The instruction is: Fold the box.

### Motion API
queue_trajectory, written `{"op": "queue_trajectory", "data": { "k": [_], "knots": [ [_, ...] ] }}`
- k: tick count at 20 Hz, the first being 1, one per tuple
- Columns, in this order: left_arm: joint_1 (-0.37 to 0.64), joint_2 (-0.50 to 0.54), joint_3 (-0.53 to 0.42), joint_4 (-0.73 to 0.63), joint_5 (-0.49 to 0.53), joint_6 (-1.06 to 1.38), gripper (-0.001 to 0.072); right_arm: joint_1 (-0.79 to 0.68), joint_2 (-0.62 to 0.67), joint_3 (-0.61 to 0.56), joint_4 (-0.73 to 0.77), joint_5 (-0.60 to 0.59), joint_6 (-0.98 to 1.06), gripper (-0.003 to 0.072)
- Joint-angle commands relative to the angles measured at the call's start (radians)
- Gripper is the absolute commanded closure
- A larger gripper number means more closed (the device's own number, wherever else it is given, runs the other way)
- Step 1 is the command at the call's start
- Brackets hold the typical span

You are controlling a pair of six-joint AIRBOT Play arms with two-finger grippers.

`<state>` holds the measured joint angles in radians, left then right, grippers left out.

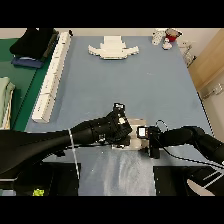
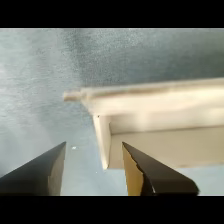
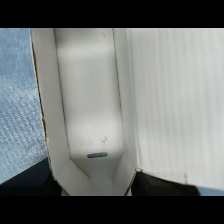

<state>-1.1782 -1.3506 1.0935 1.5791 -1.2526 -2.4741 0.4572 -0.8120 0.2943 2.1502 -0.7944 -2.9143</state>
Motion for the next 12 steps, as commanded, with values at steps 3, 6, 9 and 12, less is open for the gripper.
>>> {"op": "queue_trajectory", "data": {
  "k": [3, 6, 9, 12],
  "knots": [
    [-0.014, 0.111, 0.003, -0.01, -0.095, 0.242, 0.0698, 0.0, 0.001, 0.0, 0.0, 0.0, 0.0, 0.0187],
    [-0.032, 0.147, 0.003, -0.012, -0.093, 0.348, 0.0697, -0.001, 0.001, 0.0, 0.0, 0.0, 0.0, 0.0187],
    [-0.038, 0.165, 0.003, -0.016, -0.091, 0.455, 0.0698, 0.0, 0.001, 0.0, 0.0, 0.0, 0.0, 0.0187],
    [-0.038, 0.177, 0.003, -0.031, -0.096, 0.561, 0.0697, -0.001, 0.001, 0.0, 0.0, 0.0, 0.0, 0.0187]
  ]
}}
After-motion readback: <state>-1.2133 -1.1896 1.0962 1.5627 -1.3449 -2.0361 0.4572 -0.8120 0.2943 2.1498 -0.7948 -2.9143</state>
